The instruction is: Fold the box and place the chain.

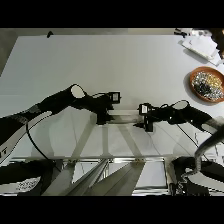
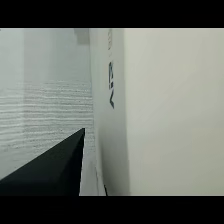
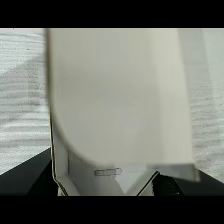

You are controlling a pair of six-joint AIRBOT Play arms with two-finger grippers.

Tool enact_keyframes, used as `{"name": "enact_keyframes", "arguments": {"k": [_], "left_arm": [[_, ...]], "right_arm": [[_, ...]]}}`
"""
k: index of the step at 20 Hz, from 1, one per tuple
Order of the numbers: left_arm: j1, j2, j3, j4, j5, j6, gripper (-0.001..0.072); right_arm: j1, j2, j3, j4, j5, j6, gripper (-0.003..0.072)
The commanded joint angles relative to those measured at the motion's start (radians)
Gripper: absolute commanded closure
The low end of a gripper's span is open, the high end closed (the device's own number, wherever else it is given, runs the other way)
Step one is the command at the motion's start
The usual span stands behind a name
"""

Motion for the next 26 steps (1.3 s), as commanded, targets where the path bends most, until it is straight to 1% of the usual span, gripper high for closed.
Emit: {"name": "enact_keyframes", "arguments": {"k": [1, 3, 4, 7, 8, 9, 10, 11, 12, 13, 14, 15, 16, 18, 20, 21, 22, 24, 26], "left_arm": [[0.002, 0.053, 0.001, 0.022, -0.018, 0.0, 0.0289], [0.002, 0.098, 0.001, 0.114, -0.018, -0.068, 0.0291], [0.002, 0.122, 0.001, 0.19, -0.018, -0.136, 0.0291], [0.006, 0.207, 0.001, 0.489, -0.028, -0.409, 0.029], [0.015, 0.239, 0.001, 0.541, -0.029, -0.459, 0.0281], [0.032, 0.277, 0.001, 0.552, -0.032, -0.487, 0.0215], [0.052, 0.317, 0.001, 0.534, -0.042, -0.511, 0.0182], [0.071, 0.352, 0.001, 0.504, -0.071, -0.525, 0.0189], [0.087, 0.38, 0.001, 0.459, -0.129, -0.527, 0.032], [0.096, 0.396, 0.0, 0.398, -0.206, -0.509, 0.0647], [0.095, 0.394, -0.002, 0.333, -0.283, -0.477, 0.0695], [0.084, 0.382, -0.012, 0.249, -0.341, -0.437, 0.0704], [0.065, 0.37, -0.032, 0.178, -0.35, -0.405, 0.0704], [0.001, 0.336, -0.07, 0.058, -0.298, -0.33, 0.0704], [-0.076, 0.283, -0.075, -0.045, -0.205, -0.249, 0.0701], [-0.108, 0.258, -0.075, -0.088, -0.118, -0.217, 0.0701], [-0.133, 0.235, -0.075, -0.127, 0.003, -0.197, 0.0701], [-0.161, 0.19, -0.074, -0.22, 0.28, -0.167, 0.0703], [-0.161, 0.153, -0.074, -0.323, 0.459, -0.154, 0.0702]], "right_arm": [[0.001, -0.001, 0.0, 0.0, 0.001, 0.0, 0.0221], [0.001, 0.0, 0.0, 0.0, 0.001, 0.0, 0.0221], [0.001, 0.0, 0.0, 0.0, 0.001, 0.0, 0.0221], [0.001, -0.001, 0.0, 0.0, 0.001, 0.0, 0.0221], [0.001, -0.001, 0.0, 0.0, 0.001, 0.0, 0.0221], [0.001, -0.001, 0.0, 0.0, 0.001, 0.0, 0.0221], [0.001, 0.0, 0.0, 0.0, 0.001, 0.0, 0.0221], [0.001, 0.0, 0.0, 0.0, 0.001, 0.0, 0.0221], [0.001, -0.001, 0.0, 0.0, 0.001, 0.0, 0.0221], [0.001, 0.0, 0.0, 0.0, 0.001, 0.0, 0.0221], [0.001, -0.001, 0.0, 0.0, 0.001, 0.0, 0.0221], [0.001, 0.0, 0.0, 0.0, 0.001, 0.0, 0.0221], [0.001, -0.001, 0.0, 0.0, 0.001, 0.0, 0.0221], [0.001, -0.001, 0.0, 0.0, 0.001, 0.0, 0.0221], [0.001, -0.001, 0.0, 0.0, 0.001, 0.0, 0.0221], [0.001, -0.001, 0.0, 0.0, 0.001, 0.0, 0.0221], [0.001, 0.0, 0.0, 0.0, 0.001, 0.0, 0.0221], [0.001, -0.001, 0.0, 0.0, 0.001, 0.0, 0.0221], [0.001, 0.0, 0.0, 0.0, 0.001, 0.0, 0.0221]]}}
